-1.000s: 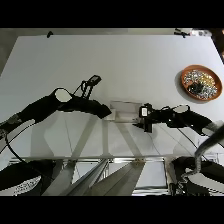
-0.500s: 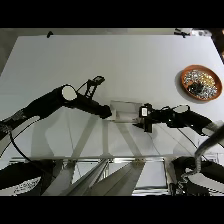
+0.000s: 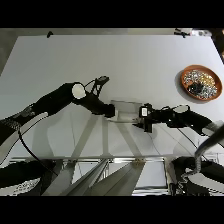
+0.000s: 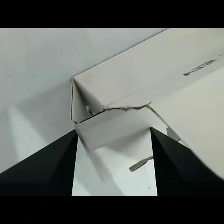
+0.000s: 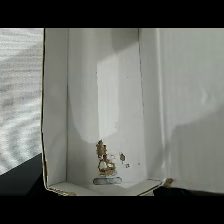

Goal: Fold the box and place the chain.

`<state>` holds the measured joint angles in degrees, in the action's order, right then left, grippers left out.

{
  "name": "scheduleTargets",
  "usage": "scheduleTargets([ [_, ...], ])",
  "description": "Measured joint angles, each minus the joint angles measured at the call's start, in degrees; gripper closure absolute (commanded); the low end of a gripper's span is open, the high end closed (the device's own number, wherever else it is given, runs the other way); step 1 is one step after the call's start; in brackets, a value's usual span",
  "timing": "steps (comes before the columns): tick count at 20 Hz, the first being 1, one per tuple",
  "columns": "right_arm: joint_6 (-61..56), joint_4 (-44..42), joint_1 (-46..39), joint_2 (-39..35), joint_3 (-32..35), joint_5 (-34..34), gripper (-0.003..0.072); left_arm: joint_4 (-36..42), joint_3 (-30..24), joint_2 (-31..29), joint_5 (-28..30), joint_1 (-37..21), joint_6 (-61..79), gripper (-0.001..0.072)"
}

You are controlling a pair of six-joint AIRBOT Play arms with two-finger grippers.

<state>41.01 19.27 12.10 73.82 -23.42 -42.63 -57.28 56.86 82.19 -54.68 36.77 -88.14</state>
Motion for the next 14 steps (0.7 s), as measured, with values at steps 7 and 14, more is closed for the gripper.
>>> scheduleTargets([
  [7,0.0,0.0,0.0,0.0,0.0,0.0,0.027,-8.52,1.97,0.57,-0.42,4.17,-12.15,0.0205],
  [14,0.0,0.0,0.0,0.0,0.0,0.0,0.027,-16.06,8.68,4.76,-4.2,7.98,-23.98,0.0218],
])
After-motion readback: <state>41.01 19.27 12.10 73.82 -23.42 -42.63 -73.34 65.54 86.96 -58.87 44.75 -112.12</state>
